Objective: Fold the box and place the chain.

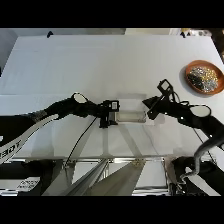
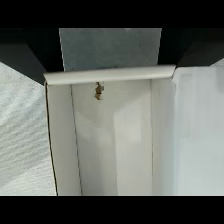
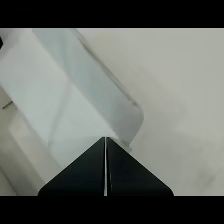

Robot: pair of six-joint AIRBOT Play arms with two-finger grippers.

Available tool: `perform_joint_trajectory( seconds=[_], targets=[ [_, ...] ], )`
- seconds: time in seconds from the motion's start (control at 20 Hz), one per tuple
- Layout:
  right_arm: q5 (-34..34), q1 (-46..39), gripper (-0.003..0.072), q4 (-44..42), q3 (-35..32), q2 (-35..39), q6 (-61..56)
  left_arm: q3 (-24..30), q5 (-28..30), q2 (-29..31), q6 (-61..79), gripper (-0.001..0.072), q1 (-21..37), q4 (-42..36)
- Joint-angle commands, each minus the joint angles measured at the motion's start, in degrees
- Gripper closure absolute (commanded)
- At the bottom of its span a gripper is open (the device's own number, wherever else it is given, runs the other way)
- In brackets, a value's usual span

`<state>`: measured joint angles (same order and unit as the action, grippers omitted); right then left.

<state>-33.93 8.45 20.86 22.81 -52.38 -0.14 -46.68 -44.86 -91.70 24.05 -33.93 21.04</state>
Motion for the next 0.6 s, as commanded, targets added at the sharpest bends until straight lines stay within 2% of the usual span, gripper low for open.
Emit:
perform_joint_trajectory(
  seconds=[0.0,0.1,0.25,0.35,0.4,0.45,0.55],
  targets=[
    [-8.63,0.00,0.0669,9.49,0.04,10.38,-0.02,0.00,0.04,0.02,-0.04,0.0504,0.02,0.00],
    [-17.62,0.00,0.0669,24.17,0.04,14.21,-0.04,0.00,0.04,0.02,-0.04,0.0504,0.02,0.00],
    [-28.70,0.00,0.0669,46.58,0.02,14.93,-4.59,0.00,0.04,0.02,-0.04,0.0504,0.02,0.00],
    [-31.76,0.00,0.0668,54.49,0.00,14.86,-6.60,0.00,0.04,0.02,-0.04,0.0504,0.02,0.00],
    [-31.19,0.00,0.0663,54.47,-0.02,14.86,-6.54,0.00,0.07,0.02,-0.04,0.0504,0.02,0.00],
    [-29.00,0.00,0.0600,53.11,-0.09,14.82,-5.40,0.00,0.04,0.02,-0.04,0.0504,0.02,0.00],
    [-22.88,0.00,0.0383,49.96,-0.11,13.88,-2.67,0.00,0.07,0.02,-0.04,0.0504,0.02,0.00]
  ],
)
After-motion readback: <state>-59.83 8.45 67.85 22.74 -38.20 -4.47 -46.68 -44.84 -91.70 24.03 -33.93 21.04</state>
